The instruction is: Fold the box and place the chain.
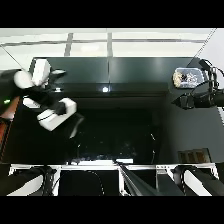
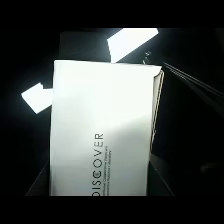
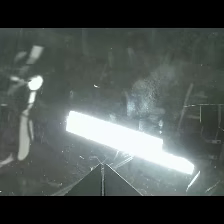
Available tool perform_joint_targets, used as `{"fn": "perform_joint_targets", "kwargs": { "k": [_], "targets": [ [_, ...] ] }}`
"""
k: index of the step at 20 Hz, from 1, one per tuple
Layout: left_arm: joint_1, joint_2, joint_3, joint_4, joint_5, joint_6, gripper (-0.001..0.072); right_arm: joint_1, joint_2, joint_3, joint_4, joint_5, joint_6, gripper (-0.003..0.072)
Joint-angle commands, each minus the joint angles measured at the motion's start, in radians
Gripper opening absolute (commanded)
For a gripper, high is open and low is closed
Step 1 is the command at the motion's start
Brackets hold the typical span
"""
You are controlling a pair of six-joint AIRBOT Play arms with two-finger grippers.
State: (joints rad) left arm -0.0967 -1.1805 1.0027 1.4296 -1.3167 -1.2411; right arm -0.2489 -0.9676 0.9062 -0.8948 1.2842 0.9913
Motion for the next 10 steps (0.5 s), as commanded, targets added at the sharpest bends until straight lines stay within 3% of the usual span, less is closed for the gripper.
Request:
{"fn": "perform_joint_targets", "kwargs": {
  "k": [1,5,10],
  "targets": [
    [0.321,0.129,-0.138,0.116,-0.05,-0.143,0.037,0.0,0.001,0.0,0.0,-0.008,-0.001,0.0019],
    [0.584,0.134,-0.169,0.072,0.093,-0.088,0.0373,0.0,0.0,0.0,0.002,-0.023,-0.001,0.0019],
    [0.606,0.071,-0.196,-0.053,0.334,0.061,0.0373,0.0,0.0,0.0,0.004,-0.034,0.0,0.0019]
  ]
}}
